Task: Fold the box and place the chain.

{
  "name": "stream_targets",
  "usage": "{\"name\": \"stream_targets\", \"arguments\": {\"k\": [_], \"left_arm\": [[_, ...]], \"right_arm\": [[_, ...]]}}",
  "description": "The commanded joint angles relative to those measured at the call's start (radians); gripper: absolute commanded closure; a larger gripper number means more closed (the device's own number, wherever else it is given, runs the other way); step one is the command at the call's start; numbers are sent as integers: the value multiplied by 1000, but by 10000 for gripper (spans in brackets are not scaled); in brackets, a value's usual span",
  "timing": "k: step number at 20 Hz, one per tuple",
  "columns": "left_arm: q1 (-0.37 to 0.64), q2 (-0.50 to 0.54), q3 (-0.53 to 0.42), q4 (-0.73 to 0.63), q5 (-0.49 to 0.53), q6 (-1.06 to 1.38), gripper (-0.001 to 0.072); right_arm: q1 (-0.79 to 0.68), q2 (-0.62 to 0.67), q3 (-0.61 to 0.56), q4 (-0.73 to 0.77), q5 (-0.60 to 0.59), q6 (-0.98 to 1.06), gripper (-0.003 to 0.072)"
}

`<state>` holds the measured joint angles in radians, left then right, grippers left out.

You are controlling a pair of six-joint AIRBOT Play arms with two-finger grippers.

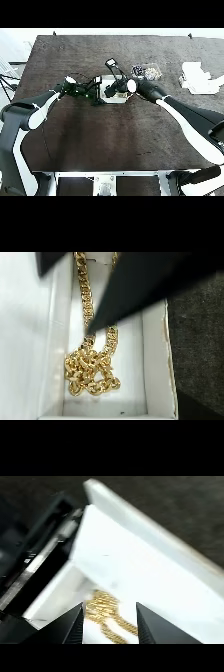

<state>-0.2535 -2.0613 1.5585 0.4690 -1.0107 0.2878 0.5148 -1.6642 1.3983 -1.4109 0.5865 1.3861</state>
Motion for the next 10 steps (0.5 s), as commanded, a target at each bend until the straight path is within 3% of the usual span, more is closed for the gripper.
{"name": "stream_targets", "arguments": {"k": [1, 2, 4, 10], "left_arm": [[0, 0, 0, 0, 0, 0, 359], [0, 0, 0, 0, 0, 0, 360], [0, 0, 0, 0, 0, 0, 360], [0, 0, 0, 0, 0, 0, 359]], "right_arm": [[-71, 59, -2, -38, 25, 20, 308], [-115, 61, -2, -37, 25, 61, 299], [-213, 50, -7, -37, 23, 178, 181], [-362, -70, 34, 24, -1, 253, 176]]}}
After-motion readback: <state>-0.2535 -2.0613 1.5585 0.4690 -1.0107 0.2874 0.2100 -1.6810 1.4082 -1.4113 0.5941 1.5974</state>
